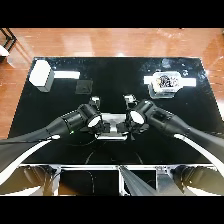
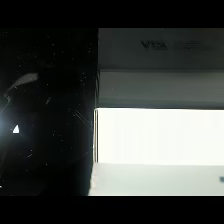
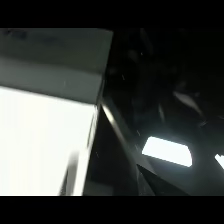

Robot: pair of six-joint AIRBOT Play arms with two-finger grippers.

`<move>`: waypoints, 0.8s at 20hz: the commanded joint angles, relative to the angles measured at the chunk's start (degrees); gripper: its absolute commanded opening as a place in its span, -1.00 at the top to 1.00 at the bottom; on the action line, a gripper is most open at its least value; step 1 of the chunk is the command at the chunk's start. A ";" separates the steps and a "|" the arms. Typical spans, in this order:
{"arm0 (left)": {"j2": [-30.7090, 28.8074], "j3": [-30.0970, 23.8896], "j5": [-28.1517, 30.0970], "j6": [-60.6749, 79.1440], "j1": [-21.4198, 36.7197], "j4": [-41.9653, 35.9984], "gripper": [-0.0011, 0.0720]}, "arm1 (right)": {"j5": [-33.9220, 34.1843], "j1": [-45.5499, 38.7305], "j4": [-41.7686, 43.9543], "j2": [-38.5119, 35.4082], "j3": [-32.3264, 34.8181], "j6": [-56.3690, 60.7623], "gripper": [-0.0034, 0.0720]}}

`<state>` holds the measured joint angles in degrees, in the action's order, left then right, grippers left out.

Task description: Fold the box and place the chain.

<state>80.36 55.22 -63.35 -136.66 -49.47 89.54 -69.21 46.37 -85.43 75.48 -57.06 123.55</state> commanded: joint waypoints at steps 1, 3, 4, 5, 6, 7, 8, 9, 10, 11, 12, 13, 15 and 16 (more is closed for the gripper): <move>0.02 0.00 -0.13 -0.07 -0.02 -0.02 0.91 | -5.44 -0.44 -4.20 -8.52 -0.07 -4.28 -0.40; 0.02 0.00 -0.11 -0.07 -0.02 -0.04 0.91 | -7.37 -2.47 -7.72 -14.71 -0.07 -4.26 -0.40; 0.02 0.00 -0.11 -0.07 -0.02 -0.02 0.91 | -8.15 -4.35 -9.38 -17.64 -0.07 -4.31 -0.40; 0.02 0.00 -0.20 -0.04 -0.02 -0.02 0.91 | -8.39 -6.49 -11.28 -20.02 -0.04 -4.66 -0.40; 0.02 0.00 -0.17 -0.04 -0.04 -0.02 0.91 | -8.17 -8.94 -14.08 -21.88 -0.04 -4.90 -0.40; 0.02 0.00 -0.17 -0.07 -0.04 -0.02 0.91 | -7.50 -12.02 -18.27 -22.99 -0.07 -4.90 -0.40; 0.02 0.00 -0.17 -0.07 -0.02 -0.02 0.91 | -6.49 -15.19 -21.57 -23.17 -0.04 -4.92 -0.40; 0.02 0.00 -0.17 -0.07 -0.02 -0.02 0.91 | -4.39 -19.06 -24.00 -22.86 -0.04 -4.92 -0.40; 0.02 0.00 -0.13 -0.07 -0.02 -0.02 0.91 | -1.22 -23.19 -24.22 -22.43 -0.04 -4.92 -0.41; 0.02 0.00 -0.15 -0.04 -0.04 -0.02 0.91 | 2.32 -26.93 -23.54 -21.86 -0.04 -4.94 -0.52; 0.02 0.00 -0.20 -0.04 -0.02 -0.02 0.91 | 6.21 -30.16 -21.86 -21.00 -0.04 -5.88 -0.98; 0.02 0.00 -0.17 -0.07 -0.04 -0.02 0.91 | 10.56 -32.96 -18.84 -19.65 -0.04 -7.54 -0.98; 0.02 0.00 -0.17 -0.04 -0.04 -0.02 0.91 | 17.40 -36.98 -13.88 -15.41 -0.31 -9.22 -0.97; 0.02 0.00 -0.20 -0.04 -0.04 -0.04 0.91 | 18.73 -38.34 -12.09 -12.13 -1.55 -10.32 -0.97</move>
<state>80.36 55.22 -63.51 -136.77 -49.47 89.49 -60.01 14.33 -102.52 58.30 -57.45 116.11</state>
